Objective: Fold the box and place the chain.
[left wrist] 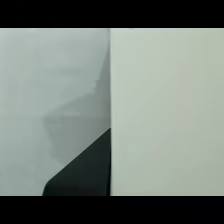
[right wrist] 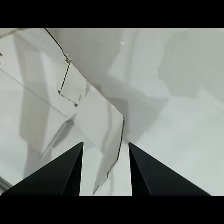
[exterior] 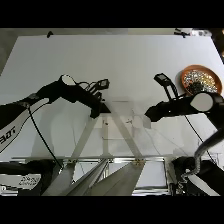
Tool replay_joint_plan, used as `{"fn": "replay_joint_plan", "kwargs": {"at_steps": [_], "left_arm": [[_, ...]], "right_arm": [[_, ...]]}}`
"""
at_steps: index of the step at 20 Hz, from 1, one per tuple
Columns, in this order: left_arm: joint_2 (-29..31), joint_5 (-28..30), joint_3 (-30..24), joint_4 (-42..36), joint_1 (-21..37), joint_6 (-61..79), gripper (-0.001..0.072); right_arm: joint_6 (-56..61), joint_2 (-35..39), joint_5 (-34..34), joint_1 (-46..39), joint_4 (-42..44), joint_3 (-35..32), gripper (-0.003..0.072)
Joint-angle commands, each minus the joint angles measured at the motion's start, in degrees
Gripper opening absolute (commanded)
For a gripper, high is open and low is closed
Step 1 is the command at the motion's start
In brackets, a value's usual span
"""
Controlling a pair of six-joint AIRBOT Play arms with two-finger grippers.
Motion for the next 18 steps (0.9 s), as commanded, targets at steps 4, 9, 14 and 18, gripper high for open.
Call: {"fn": "replay_joint_plan", "kwargs": {"at_steps": [4, 9, 14, 18], "left_arm": [[-0.11, 11.41, 0.00, -0.02, -5.51, 3.67, 0.0004], [-0.70, 11.74, 0.00, 0.00, -5.51, 3.58, 0.0008], [-0.70, 12.04, 0.00, -0.02, -5.53, 1.99, 0.0005], [-0.70, 12.00, 0.00, 0.00, -5.53, -0.37, 0.0006]], "right_arm": [[0.04, 4.81, 4.57, -2.21, -4.94, 0.00, 0.0323], [0.04, 4.83, 4.48, -2.21, -4.92, 0.00, 0.0322], [0.04, 4.81, 4.37, -2.21, -4.90, 0.00, 0.0321], [0.00, 4.81, 4.44, -2.21, -4.28, 0.00, 0.0321]]}}
